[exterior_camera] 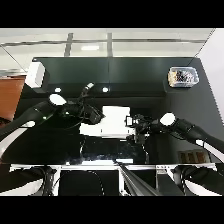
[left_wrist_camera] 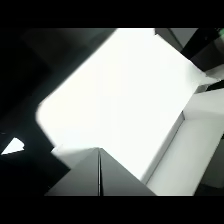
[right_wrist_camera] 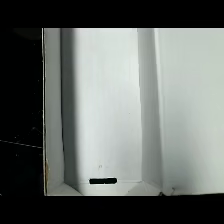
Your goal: Fold the box and place the chain.
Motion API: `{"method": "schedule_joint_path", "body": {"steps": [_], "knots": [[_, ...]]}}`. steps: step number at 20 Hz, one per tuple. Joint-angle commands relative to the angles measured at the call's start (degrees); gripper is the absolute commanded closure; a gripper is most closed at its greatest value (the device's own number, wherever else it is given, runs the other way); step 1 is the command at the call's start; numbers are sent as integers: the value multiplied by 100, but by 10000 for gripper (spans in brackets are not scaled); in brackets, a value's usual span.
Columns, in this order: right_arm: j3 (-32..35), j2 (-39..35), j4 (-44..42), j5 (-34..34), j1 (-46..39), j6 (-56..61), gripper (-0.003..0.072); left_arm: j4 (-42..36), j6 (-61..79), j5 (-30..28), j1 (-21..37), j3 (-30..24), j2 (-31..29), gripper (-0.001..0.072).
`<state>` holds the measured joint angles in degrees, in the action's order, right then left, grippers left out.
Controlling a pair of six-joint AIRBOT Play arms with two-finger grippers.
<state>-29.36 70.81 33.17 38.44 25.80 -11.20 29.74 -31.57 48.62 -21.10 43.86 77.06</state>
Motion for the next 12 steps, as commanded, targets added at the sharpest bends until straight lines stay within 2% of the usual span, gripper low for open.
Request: {"method": "schedule_joint_path", "body": {"steps": [1,3,6,8,9,10,11,12], "knots": [[2,2,-9,-9,2,7,560,931,-680,243,319,138,-852,688],[2,4,-9,-9,2,9,560,1349,-802,240,564,-83,-1711,688],[2,2,-9,-9,2,9,560,1132,-223,391,909,-916,-2743,684],[2,2,-9,-9,2,7,560,1182,988,767,881,-1318,-2962,683],[2,2,-9,-9,2,9,560,1250,1578,857,850,-1414,-2951,658],[2,2,-9,-9,2,7,560,1399,2133,813,778,-1478,-2935,415],[2,2,-7,-9,2,7,560,1537,2653,588,673,-1510,-2905,36],[2,2,-9,-9,2,7,560,1679,2828,326,560,-1504,-2846,4]]}}
